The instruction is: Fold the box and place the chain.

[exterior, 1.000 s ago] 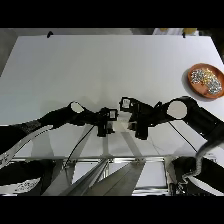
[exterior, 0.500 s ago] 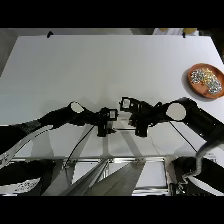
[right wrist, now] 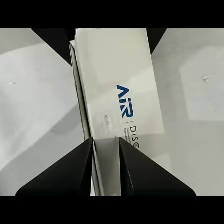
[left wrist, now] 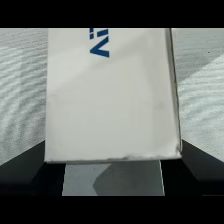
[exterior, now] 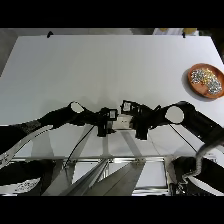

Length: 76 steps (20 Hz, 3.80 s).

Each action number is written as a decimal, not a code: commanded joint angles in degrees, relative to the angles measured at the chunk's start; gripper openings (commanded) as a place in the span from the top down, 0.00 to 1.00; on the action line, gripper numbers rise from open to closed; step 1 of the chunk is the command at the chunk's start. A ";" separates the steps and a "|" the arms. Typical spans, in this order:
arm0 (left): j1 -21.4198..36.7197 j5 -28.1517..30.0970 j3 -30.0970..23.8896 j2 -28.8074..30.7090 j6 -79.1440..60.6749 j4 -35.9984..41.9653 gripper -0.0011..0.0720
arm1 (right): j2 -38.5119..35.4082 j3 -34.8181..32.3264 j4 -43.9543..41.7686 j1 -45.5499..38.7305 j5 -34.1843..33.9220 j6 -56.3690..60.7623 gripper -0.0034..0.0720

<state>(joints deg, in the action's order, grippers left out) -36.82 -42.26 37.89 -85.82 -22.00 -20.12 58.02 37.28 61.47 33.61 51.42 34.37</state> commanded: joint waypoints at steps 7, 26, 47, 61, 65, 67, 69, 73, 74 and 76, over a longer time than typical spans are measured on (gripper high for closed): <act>0.00 0.02 -0.02 0.04 -0.02 -0.04 0.61 | -1.64 -0.39 -10.29 0.00 0.02 -2.10 0.62; 0.00 0.02 -0.02 0.04 -0.02 -0.04 0.61 | 2.49 -0.42 -11.17 0.02 1.11 -1.11 0.93; 0.00 0.02 -0.02 0.04 -0.02 -0.07 0.61 | 4.87 -0.44 -5.97 -0.04 2.14 0.07 0.93; 0.00 0.02 -0.02 0.04 -0.02 -0.04 0.61 | 5.97 -0.24 -5.84 -0.04 1.73 2.89 0.93; 0.00 0.04 -0.02 0.04 -0.02 -0.04 0.61 | 1.66 4.11 -4.70 -0.55 1.01 7.23 0.93; 0.00 0.02 -0.02 0.04 -0.02 -0.04 0.61 | -1.18 5.81 0.00 -3.37 0.46 12.94 0.93; 0.02 0.02 -0.02 0.04 -0.02 -0.04 0.61 | -3.30 5.90 8.83 -8.04 2.05 22.05 0.93; 0.00 0.02 -0.02 0.04 -0.02 -0.04 0.61 | -2.86 5.68 25.81 -20.46 12.81 42.56 0.93; 0.00 -0.02 -0.02 0.04 -0.02 -0.04 0.61 | -2.86 5.38 27.65 -23.74 14.43 46.51 0.93; 0.00 0.02 -0.02 0.04 -0.04 -0.07 0.61 | -2.84 4.50 28.13 -29.31 17.00 53.20 0.93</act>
<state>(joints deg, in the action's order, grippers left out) -36.84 -42.30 37.89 -85.82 -22.00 -20.14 55.37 42.37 83.09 11.94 63.00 74.04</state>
